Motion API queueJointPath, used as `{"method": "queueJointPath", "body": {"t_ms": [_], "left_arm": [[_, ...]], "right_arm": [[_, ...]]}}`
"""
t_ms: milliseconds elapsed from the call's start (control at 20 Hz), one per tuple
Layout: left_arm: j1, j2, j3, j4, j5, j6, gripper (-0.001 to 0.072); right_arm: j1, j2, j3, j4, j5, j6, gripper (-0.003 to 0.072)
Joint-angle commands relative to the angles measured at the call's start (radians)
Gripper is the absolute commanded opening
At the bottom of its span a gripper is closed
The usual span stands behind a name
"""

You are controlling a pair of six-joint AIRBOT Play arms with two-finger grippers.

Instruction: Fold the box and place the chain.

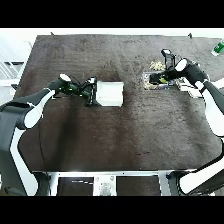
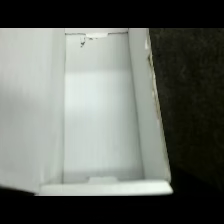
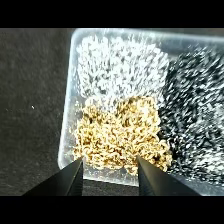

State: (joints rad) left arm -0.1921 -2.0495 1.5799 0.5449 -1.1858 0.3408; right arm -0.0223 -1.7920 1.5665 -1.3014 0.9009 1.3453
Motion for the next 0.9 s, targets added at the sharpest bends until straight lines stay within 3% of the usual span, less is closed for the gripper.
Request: {"method": "queueJointPath", "body": {"t_ms": [0,150,250,300,600,850], "left_arm": [[0.001,0.001,0.0,0.0,0.0,0.0,0.0479],[0.001,0.001,0.0,0.0,0.0,0.0,0.0479],[0.001,0.001,0.0,0.0,0.0,0.0,0.0479],[0.001,0.001,0.0,0.0,0.0,0.0,0.0479],[0.001,0.001,0.0,0.0,0.0,0.0,0.0479],[0.001,0.001,0.0,0.0,0.0,0.0,0.0479]], "right_arm": [[-0.005,-0.04,0.016,0.011,0.031,-0.023,0.0384],[-0.005,-0.07,0.031,0.011,0.032,-0.023,0.026],[-0.005,-0.071,0.037,0.001,0.032,-0.022,0.0058],[-0.006,-0.07,0.049,-0.004,0.036,-0.018,0.0016],[-0.007,-0.005,0.102,-0.003,0.085,-0.01,0.001],[0.018,0.213,0.103,0.001,0.164,-0.011,0.001]]}}
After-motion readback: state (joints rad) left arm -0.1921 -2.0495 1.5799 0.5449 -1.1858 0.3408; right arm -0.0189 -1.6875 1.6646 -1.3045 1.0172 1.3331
